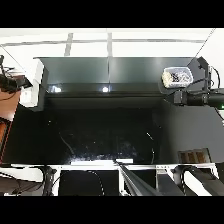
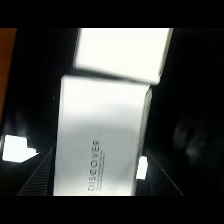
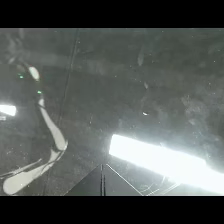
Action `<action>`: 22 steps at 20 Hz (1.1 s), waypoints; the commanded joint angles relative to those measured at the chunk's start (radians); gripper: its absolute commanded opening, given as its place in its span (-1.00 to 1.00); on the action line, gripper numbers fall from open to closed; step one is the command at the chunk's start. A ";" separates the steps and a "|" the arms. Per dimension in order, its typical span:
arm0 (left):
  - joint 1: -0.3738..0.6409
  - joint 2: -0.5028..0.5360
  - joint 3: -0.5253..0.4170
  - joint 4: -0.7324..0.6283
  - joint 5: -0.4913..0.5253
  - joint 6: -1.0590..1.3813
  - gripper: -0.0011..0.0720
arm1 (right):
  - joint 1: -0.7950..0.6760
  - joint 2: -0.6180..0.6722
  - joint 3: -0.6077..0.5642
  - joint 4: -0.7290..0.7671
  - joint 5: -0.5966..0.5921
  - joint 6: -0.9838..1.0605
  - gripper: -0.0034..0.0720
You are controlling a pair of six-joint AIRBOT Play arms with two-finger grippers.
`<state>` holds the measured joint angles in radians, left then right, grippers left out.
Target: Fold the box and place the chain.
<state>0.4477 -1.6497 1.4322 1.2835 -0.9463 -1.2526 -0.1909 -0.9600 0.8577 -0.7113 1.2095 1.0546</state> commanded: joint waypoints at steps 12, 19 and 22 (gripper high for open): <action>-0.377 0.346 0.201 -0.092 -0.314 -0.114 -0.91 | 0.349 -0.032 -0.064 -0.323 -0.609 0.030 -0.87; -0.622 0.908 -0.698 0.014 0.169 -0.119 -0.91 | 0.322 -0.032 -0.103 -0.371 -0.518 0.029 -0.86; -0.607 1.023 -0.883 0.014 0.306 -0.122 -0.90 | 0.322 -0.032 -0.103 -0.371 -0.517 0.029 -0.86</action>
<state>-0.1425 -0.7624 0.7658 1.2861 -0.8173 -1.3693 0.1310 -0.9909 0.7582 -1.0706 0.6872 1.0821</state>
